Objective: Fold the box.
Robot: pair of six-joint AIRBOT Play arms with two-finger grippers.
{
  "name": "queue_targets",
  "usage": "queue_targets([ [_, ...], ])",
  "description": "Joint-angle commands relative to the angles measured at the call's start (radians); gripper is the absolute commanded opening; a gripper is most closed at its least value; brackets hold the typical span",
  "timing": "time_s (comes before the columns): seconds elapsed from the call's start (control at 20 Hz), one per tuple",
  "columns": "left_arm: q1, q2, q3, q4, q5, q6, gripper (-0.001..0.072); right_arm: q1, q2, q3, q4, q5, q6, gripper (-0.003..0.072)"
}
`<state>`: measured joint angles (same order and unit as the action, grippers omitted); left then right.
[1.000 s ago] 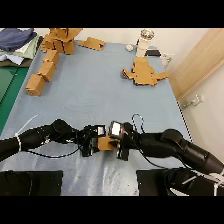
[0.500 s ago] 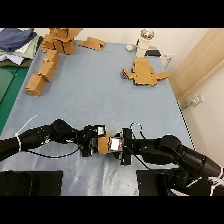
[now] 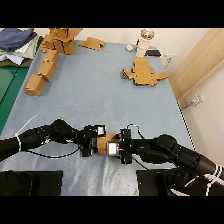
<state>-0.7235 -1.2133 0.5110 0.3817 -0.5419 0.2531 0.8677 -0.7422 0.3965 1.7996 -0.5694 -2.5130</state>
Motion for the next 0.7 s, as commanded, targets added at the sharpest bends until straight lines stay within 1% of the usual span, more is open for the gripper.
queue_targets([
  [0.0, 0.000, 0.001, 0.001, 0.000, 0.000, 0.000, 0.0360, 0.001, -0.003, 0.008, -0.053, 0.000, -0.002, 0.0407],
  [0.15, 0.000, 0.001, 0.001, 0.000, 0.000, 0.000, 0.0360, 0.001, 0.018, 0.012, -0.053, -0.002, -0.002, 0.0397],
  [0.2, 0.000, 0.001, 0.001, 0.000, 0.000, 0.000, 0.0360, 0.001, 0.031, 0.012, -0.053, -0.008, -0.002, 0.0353],
  [0.25, 0.000, 0.001, 0.001, 0.000, 0.000, 0.000, 0.0360, 0.001, 0.043, 0.013, -0.053, -0.019, -0.002, 0.0273],
  [0.4, 0.000, 0.001, 0.001, 0.000, 0.000, 0.000, 0.0360, 0.001, 0.071, 0.013, -0.054, -0.025, -0.002, 0.0261],
  [0.6, 0.000, 0.001, 0.001, 0.000, 0.000, 0.000, 0.0360, 0.001, 0.079, 0.023, -0.051, -0.016, -0.002, 0.0262],
  [0.65, 0.000, 0.001, 0.001, 0.000, 0.000, 0.000, 0.0360, 0.001, 0.079, 0.029, -0.045, -0.026, -0.002, 0.0337],
])
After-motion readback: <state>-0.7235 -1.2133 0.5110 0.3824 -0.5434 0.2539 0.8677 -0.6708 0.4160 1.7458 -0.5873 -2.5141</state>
